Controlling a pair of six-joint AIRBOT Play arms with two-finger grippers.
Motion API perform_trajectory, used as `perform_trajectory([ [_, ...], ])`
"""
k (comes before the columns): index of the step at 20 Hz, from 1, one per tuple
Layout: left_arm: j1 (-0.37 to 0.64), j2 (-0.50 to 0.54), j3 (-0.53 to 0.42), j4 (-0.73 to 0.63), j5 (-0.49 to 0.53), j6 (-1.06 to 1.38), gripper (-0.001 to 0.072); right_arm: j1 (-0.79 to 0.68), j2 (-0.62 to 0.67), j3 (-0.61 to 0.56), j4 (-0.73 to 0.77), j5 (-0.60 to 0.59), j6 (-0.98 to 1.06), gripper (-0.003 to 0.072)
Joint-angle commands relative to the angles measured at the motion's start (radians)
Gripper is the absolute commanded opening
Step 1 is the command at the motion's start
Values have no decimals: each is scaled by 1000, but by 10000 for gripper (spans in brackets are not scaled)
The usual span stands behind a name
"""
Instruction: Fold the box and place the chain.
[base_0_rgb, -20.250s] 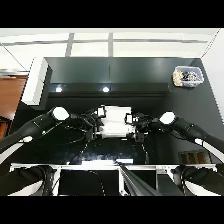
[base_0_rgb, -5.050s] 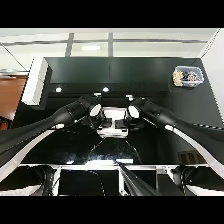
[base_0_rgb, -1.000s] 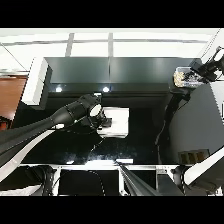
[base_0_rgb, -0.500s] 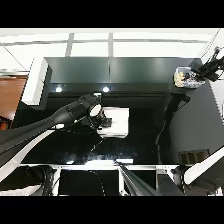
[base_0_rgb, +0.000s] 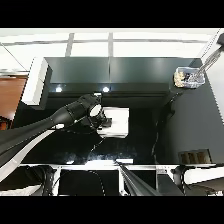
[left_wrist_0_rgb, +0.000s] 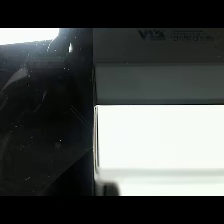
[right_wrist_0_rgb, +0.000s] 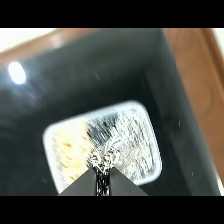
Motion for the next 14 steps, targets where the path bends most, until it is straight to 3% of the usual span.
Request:
perform_trajectory([
  [1,1,0,0,4,1,0,26,2,146,2,57,-30,-34,17],
  [8,1,0,0,4,4,0,26,5,374,-13,411,100,-166,14],
  [14,1,0,0,4,0,0,26,78,591,-267,525,155,-226,14],
])
